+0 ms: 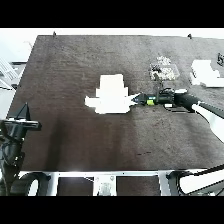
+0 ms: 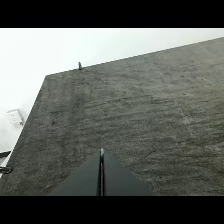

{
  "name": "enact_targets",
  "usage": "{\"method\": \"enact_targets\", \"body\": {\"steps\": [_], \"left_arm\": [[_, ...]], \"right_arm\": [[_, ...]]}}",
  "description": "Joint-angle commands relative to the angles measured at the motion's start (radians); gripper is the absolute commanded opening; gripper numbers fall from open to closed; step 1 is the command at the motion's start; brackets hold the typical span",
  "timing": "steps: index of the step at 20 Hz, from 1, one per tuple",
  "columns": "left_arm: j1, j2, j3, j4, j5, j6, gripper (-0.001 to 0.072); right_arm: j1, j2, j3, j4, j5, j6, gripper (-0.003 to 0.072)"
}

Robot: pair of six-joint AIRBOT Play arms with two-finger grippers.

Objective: Fold the box and place the chain.

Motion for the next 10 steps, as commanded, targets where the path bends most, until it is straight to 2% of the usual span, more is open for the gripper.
{"method": "enact_targets", "body": {"steps": [1,4,7,8,9,10], "left_arm": [[0.0,0.001,0.0,0.0,-0.001,-0.001,0.0022],[0.0,0.001,0.0,0.0,-0.007,-0.006,0.0022],[0.0,0.001,0.0,0.0,-0.1,-0.023,0.0023],[0.0,0.001,0.0,0.0,-0.121,-0.024,0.0239],[0.0,0.0,0.0,-0.001,-0.137,-0.069,0.0627],[0.0,0.0,0.0,-0.001,-0.135,-0.126,0.0624]], "right_arm": [[0.058,-0.031,0.038,0.012,-0.064,0.029,0.0004],[0.061,-0.031,0.039,0.013,-0.075,0.047,0.0004],[0.061,-0.031,0.039,0.012,-0.074,0.054,0.0004],[0.061,-0.031,0.039,0.012,-0.073,0.054,0.0004],[0.063,-0.031,0.039,0.011,-0.073,0.053,0.0004],[0.063,-0.031,0.039,0.01,-0.073,0.053,0.0004]]}}
